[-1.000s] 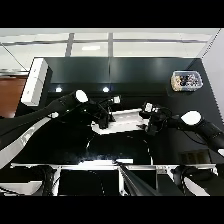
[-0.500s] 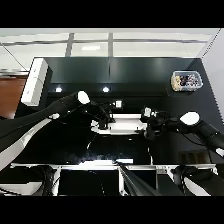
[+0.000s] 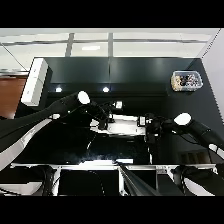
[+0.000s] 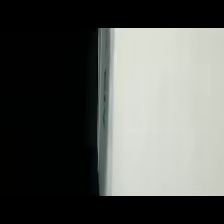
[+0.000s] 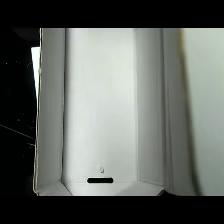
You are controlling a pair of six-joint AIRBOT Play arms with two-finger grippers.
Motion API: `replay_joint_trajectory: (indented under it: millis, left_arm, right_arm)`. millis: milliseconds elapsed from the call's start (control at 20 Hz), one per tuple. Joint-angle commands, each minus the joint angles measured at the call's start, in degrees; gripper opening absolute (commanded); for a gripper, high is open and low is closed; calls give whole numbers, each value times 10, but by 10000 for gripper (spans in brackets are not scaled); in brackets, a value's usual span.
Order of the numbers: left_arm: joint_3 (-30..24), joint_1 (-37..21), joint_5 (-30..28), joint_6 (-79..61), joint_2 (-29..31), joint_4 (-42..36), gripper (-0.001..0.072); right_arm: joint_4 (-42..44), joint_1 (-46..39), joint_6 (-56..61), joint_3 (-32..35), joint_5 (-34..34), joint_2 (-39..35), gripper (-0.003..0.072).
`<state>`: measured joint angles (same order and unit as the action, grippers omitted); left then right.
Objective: Fold the box and place the chain.
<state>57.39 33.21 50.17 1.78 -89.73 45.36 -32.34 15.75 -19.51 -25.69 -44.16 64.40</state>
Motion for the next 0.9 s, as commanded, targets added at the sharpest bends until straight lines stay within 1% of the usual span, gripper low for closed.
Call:
replay_joint_trajectory:
  millis: [0,250,550,600,650,700,750,800,850]
  left_arm:
    - [0,0,0,1,0,-8,26]
    - [0,0,0,1,0,-16,26]
    - [0,0,0,1,0,-16,26]
    - [0,0,0,1,0,-16,26]
    - [0,0,0,1,0,-16,26]
    - [0,0,0,1,0,-16,26]
    - [0,0,0,1,0,-16,26]
    - [0,0,1,1,0,-16,26]
    - [0,0,5,1,0,-16,27]
  right_arm:
    - [8,1,-24,0,5,19,702]
    - [8,1,-24,0,24,22,701]
    - [8,1,-24,0,24,23,701]
    - [8,1,-24,0,24,23,666]
    - [8,1,-24,0,24,23,601]
    - [8,1,-24,0,24,23,602]
    - [8,1,-24,0,24,23,553]
    - [8,1,-24,0,24,23,452]
    - [8,1,-24,0,24,23,419]
